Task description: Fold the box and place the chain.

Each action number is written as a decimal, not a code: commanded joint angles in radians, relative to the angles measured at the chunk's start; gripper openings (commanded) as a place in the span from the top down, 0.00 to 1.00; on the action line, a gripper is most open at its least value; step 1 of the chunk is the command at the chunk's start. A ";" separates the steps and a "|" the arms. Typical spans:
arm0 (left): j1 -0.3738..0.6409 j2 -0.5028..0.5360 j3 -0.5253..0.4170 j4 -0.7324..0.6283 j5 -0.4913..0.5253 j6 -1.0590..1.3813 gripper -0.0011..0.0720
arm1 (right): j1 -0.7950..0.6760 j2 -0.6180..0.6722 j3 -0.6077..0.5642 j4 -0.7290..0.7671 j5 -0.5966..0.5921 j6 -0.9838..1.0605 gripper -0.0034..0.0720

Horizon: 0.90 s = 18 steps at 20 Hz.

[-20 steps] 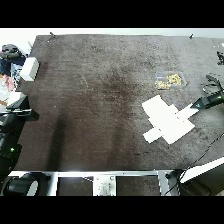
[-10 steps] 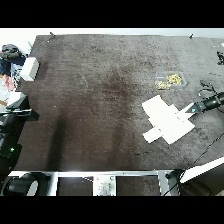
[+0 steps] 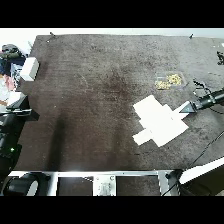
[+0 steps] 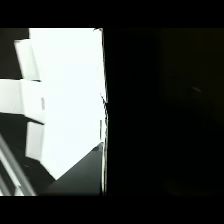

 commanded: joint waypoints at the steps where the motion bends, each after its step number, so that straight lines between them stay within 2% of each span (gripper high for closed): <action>1: 0.000 0.000 0.000 0.000 0.000 0.000 0.97 | 0.049 0.070 -0.152 0.179 0.006 0.005 0.94; 4: 0.000 0.000 0.000 0.000 0.000 0.000 0.97 | 0.117 0.179 -0.379 0.350 -0.105 -0.020 0.94; 8: 0.000 0.000 0.000 0.000 0.000 0.000 0.97 | 0.264 0.373 -0.678 0.612 -0.398 -0.051 0.94; 10: 0.000 0.000 0.000 0.000 0.000 0.000 0.97 | 0.372 0.441 -0.762 0.744 -0.592 -0.041 0.94; 13: 0.000 0.000 0.000 0.000 0.000 0.000 0.97 | 0.550 0.460 -0.748 0.901 -0.802 -0.040 0.94; 18: 0.000 0.000 0.000 0.000 0.000 0.000 0.97 | 0.744 0.418 -0.646 0.895 -1.135 -0.017 0.94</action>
